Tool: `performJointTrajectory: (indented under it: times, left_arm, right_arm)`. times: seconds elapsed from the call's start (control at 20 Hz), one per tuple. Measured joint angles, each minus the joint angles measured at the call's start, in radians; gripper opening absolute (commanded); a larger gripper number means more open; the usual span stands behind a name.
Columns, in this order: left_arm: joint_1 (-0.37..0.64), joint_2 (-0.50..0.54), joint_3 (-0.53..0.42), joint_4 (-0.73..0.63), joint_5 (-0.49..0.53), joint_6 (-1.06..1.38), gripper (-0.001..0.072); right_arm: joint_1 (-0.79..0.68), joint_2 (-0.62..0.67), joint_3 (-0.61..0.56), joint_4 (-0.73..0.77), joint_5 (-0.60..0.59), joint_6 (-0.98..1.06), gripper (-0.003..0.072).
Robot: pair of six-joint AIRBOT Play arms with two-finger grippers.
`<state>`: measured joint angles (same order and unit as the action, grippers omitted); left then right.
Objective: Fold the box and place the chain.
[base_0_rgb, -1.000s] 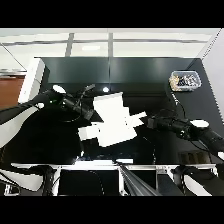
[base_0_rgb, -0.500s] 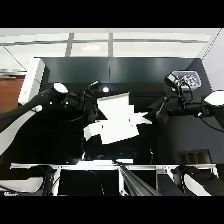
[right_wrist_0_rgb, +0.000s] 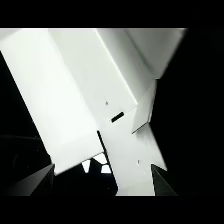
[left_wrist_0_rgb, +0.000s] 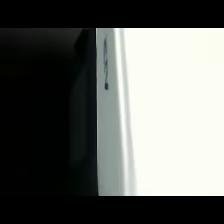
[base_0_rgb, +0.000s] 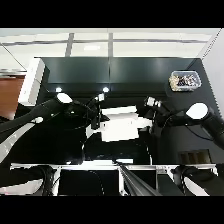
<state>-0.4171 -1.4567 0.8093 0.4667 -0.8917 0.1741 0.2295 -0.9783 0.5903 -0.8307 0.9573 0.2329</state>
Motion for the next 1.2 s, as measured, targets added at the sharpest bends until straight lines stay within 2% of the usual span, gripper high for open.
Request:
performJointTrajectory:
  times: [0.3,0.75,1.2]
  left_arm:
    - [-0.006,-0.026,0.011,0.066,0.042,0.049,0.0031]
    - [-0.012,-0.036,0.014,0.151,0.055,0.056,0.0031]
    - [-0.012,-0.036,0.014,0.161,0.059,0.058,0.0031]
  right_arm:
    - [0.079,-0.008,-0.080,-0.050,-0.080,-0.099,0.0697]
    - [0.174,-0.049,-0.098,-0.057,-0.149,-0.121,0.0697]
    - [0.263,-0.145,-0.100,0.117,-0.244,-0.125,0.0697]
